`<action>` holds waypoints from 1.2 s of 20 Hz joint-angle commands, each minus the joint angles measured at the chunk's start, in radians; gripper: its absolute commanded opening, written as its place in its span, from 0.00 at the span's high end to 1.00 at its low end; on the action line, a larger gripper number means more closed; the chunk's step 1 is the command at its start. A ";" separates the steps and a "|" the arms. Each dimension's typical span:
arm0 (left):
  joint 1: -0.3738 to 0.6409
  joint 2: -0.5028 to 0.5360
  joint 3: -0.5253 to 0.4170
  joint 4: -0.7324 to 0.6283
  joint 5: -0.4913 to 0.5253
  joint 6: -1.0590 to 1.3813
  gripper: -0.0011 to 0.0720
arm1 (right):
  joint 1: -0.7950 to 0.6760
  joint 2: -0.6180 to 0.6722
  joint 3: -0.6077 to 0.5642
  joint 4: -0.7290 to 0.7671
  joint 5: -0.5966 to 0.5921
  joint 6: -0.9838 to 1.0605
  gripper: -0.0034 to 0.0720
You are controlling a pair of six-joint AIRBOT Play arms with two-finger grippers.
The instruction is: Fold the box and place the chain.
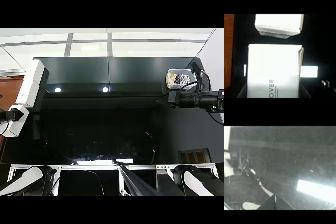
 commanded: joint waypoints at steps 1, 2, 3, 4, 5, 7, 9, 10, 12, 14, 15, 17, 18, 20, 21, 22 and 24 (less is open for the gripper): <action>-0.012 -0.053 0.013 -0.031 0.007 0.004 0.46 | 0.033 0.001 0.001 0.000 -0.021 0.006 0.94; -0.018 -0.058 0.013 -0.049 0.021 0.004 0.40 | 0.043 0.001 0.001 0.000 -0.024 0.006 0.94; -0.026 -0.057 0.015 -0.066 0.042 0.004 0.39 | 0.051 0.001 0.001 0.000 -0.025 0.006 0.94; -0.037 -0.054 0.028 -0.074 0.045 0.004 0.16 | 0.059 0.001 0.001 0.000 -0.025 0.006 0.94; -0.054 -0.050 0.057 -0.069 0.042 -0.002 0.01 | 0.064 0.001 0.001 0.000 -0.024 0.006 0.94; -0.079 -0.031 0.144 -0.067 0.009 -0.004 0.01 | 0.067 0.001 0.001 0.001 -0.018 0.013 0.94; -0.103 -0.009 0.253 -0.068 -0.050 -0.053 0.01 | 0.067 0.001 0.001 0.001 -0.008 0.021 0.94; -0.119 0.003 0.312 -0.072 -0.084 -0.130 0.01 | 0.066 0.001 0.001 0.001 -0.009 0.021 0.94; -0.155 0.029 0.410 -0.081 -0.156 -0.322 0.36 | 0.066 0.001 0.001 0.000 -0.037 0.020 0.94; -0.194 0.078 0.436 -0.164 -0.237 -0.406 0.96 | 0.067 0.001 0.001 -0.005 -0.089 0.016 0.94; -0.224 0.116 0.418 -0.238 -0.260 -0.402 0.96 | 0.069 0.001 0.001 -0.023 -0.111 0.014 0.94; -0.321 0.224 0.329 -0.283 -0.233 -0.386 0.96 | 0.092 0.001 0.001 -0.124 -0.156 0.013 0.94; -0.381 0.292 0.259 -0.279 -0.184 -0.380 0.96 | 0.115 0.000 0.001 -0.209 -0.183 0.013 0.94; -0.502 0.447 0.071 -0.245 -0.035 -0.325 0.96 | 0.157 0.000 0.000 -0.368 -0.241 0.018 0.94; -0.552 0.519 -0.028 -0.193 0.040 -0.326 0.96 | 0.165 0.000 0.001 -0.407 -0.248 0.021 0.94; -0.580 0.578 -0.109 -0.162 0.088 -0.326 0.96 | 0.166 0.000 0.001 -0.411 -0.241 0.021 0.94; -0.591 0.674 -0.227 -0.149 0.133 -0.326 0.96 | 0.166 0.000 0.001 -0.380 -0.237 0.024 0.94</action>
